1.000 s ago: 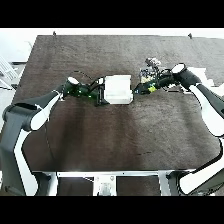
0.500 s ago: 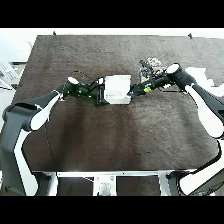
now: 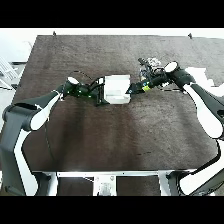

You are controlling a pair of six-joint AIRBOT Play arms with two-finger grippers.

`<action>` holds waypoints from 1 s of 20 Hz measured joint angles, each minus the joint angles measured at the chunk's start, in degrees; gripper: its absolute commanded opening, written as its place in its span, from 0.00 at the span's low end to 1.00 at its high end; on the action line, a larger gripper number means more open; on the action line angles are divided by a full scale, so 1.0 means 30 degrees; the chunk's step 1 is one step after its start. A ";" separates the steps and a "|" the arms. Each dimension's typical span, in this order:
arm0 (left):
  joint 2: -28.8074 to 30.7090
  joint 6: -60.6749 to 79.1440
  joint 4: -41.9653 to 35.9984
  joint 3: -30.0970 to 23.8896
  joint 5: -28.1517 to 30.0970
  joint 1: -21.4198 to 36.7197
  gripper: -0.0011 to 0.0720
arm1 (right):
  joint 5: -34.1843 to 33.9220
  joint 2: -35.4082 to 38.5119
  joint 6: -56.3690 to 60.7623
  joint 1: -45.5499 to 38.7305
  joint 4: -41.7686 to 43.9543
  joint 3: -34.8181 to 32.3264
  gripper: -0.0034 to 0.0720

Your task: Fold the box and place the chain.

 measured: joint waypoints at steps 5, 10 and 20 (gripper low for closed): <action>0.0000 0.0000 0.0000 0.0000 -0.0036 0.0000 0.86 | -0.0707 0.0000 0.1537 0.0707 -0.2324 0.0124 0.66; 0.0000 0.0000 0.0000 0.0000 -0.0058 0.0000 0.86 | -0.1807 0.0000 0.2696 0.1596 -0.3585 0.0138 0.66; 0.0000 0.0000 0.0007 0.0000 -0.0073 0.0000 0.86 | -0.2594 0.0000 0.8794 0.3235 -0.8874 0.1180 0.66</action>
